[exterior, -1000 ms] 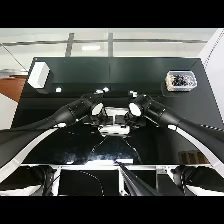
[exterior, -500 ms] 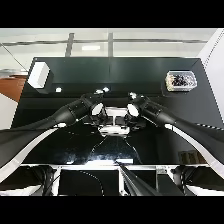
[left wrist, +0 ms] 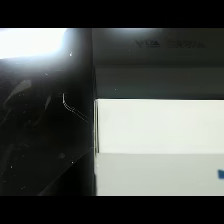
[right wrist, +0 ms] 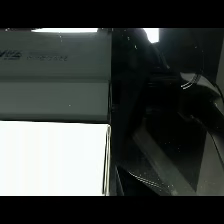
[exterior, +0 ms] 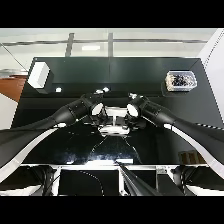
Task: Fold the box and place the chain.
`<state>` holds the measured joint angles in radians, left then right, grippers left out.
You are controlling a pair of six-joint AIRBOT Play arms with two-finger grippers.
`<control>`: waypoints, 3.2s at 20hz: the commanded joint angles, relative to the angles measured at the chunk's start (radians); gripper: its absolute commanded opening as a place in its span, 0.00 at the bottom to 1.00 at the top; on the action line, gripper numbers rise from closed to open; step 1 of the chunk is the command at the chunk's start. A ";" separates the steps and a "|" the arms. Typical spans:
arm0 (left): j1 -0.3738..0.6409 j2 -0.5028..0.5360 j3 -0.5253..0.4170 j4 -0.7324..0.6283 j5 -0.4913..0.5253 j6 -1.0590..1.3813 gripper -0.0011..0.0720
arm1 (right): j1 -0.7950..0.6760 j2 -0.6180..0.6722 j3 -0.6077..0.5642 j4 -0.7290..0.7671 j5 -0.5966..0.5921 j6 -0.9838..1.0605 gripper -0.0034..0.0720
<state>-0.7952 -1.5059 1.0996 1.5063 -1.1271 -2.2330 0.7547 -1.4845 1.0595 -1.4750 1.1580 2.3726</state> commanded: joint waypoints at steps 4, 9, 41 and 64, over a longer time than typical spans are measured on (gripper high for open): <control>0.000 0.000 0.001 0.001 0.000 0.000 0.05 | -0.005 -0.008 0.000 0.000 -0.002 0.025 0.30; 0.000 0.000 0.001 0.001 0.000 0.000 0.05 | -0.005 -0.012 0.001 0.005 -0.003 0.023 0.10; 0.000 0.000 0.001 0.000 -0.007 0.000 0.05 | -0.082 0.035 0.177 0.005 0.197 -0.222 0.76; 0.000 0.000 0.001 0.005 0.009 0.000 0.05 | -0.896 -0.147 0.378 -0.149 -0.269 -0.629 0.94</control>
<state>-0.7952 -1.5059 1.0996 1.5082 -1.1282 -2.2333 -0.0853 -1.4937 1.3727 -1.6489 0.9562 1.7836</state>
